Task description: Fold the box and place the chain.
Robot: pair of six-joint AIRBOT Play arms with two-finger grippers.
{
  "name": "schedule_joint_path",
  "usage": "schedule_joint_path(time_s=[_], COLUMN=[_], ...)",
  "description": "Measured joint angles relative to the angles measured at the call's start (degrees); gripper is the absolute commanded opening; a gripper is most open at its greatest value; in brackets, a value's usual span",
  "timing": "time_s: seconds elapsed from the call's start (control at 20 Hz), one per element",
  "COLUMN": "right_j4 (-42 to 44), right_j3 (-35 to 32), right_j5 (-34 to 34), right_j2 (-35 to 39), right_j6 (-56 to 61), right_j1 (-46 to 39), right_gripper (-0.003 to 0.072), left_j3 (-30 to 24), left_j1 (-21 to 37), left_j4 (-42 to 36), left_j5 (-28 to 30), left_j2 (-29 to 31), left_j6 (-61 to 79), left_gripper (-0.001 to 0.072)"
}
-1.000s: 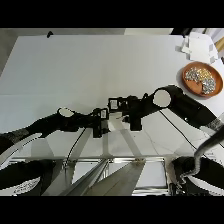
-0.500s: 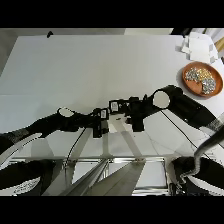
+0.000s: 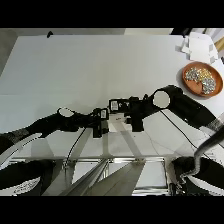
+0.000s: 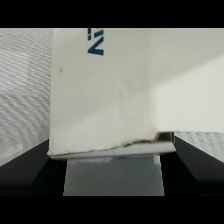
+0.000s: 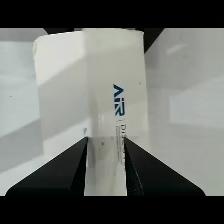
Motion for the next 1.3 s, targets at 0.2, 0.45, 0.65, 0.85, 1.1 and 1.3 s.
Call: schedule_joint_path(time_s=[0.2, 0.45, 0.65, 0.85, 1.1, 1.3], right_j4=[0.2, 0.3, 0.5, 0.5, 0.5, 0.4], right_j3=[-0.5, -1.1, -1.2, -1.2, -1.2, -1.2], right_j5=[0.6, -1.3, -2.4, -3.0, -3.5, -4.4], right_j2=[0.0, 0.0, 0.0, 0.0, 0.1, 0.2], right_j6=[0.0, 0.0, 0.1, 0.3, 0.4, 0.5], right_j1=[0.3, 0.6, 0.6, 0.6, 0.6, 0.6], right_gripper=[0.0257, 0.0250, 0.0197, 0.0161, 0.0096, 0.0096], left_j3=[0.0, 0.0, 0.0, 0.0, 0.0, 0.0], left_j1=[0.0, 0.0, 0.0, 0.0, 0.0, 0.0], left_j4=[0.0, 0.0, 0.0, -0.1, -0.2, -0.1], left_j5=[0.0, 0.0, 0.0, 0.0, 0.1, 0.2], left_j2=[0.0, 0.0, 0.0, 0.0, 0.0, 0.0], left_j6=[0.0, 0.0, -0.2, -0.2, -0.2, -0.2], left_gripper=[0.0103, 0.0103, 0.0103, 0.0103, 0.0103, 0.0103])
